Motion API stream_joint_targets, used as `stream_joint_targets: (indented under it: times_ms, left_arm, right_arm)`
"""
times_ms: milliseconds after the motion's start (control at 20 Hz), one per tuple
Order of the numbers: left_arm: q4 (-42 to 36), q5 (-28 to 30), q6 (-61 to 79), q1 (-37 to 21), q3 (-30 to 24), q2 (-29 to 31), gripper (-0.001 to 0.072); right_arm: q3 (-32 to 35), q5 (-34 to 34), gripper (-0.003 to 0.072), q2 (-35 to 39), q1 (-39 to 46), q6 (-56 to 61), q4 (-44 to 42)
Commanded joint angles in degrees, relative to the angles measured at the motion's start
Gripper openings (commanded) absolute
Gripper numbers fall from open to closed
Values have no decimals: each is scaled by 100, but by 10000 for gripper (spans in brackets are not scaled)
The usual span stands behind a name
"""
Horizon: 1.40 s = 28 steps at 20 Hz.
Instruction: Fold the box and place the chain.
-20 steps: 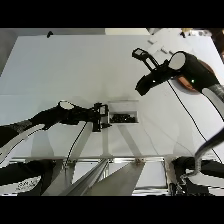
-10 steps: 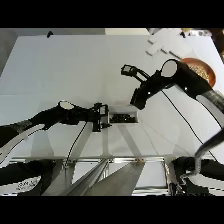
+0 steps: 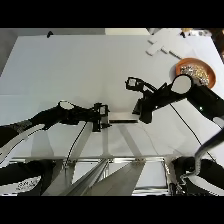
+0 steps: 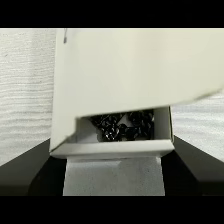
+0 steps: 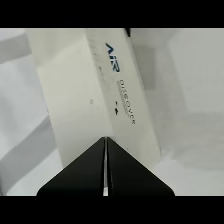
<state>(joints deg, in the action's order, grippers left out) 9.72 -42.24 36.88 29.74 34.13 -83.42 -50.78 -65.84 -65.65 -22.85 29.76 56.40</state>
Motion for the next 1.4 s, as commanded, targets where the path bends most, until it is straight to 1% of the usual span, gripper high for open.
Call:
stream_joint_targets:
  times_ms: [0,50,150,200,250,400,650,750,800,1100,1350]
  left_arm:
    - [0,2,0,0,4,4,63]
    - [0,2,0,0,4,4,63]
    - [0,2,0,0,4,4,63]
    - [0,0,0,0,4,4,63]
    - [0,2,0,0,4,4,63]
    - [0,2,0,0,4,4,63]
    - [0,0,0,0,4,4,63]
    - [0,2,0,0,4,4,63]
    - [0,2,0,0,4,4,63]
    - [0,2,0,0,4,4,63]
    - [0,2,0,0,4,4,63]
  right_arm:
    - [323,260,97,173,-7,-332,-184]
    - [328,350,115,173,-7,-339,-181]
    - [332,409,126,173,-7,-505,-184]
    - [337,415,171,173,-7,-584,-223]
    - [341,413,198,173,-7,-638,-295]
    - [350,442,198,173,-212,-820,-402]
    - [391,1276,199,170,-483,-909,-369]
    - [391,1226,204,170,-483,-938,-367]
    - [391,1156,243,170,-483,-951,-372]
    - [402,977,246,157,-544,-951,-437]
    - [402,1049,247,-260,-684,-931,-385]
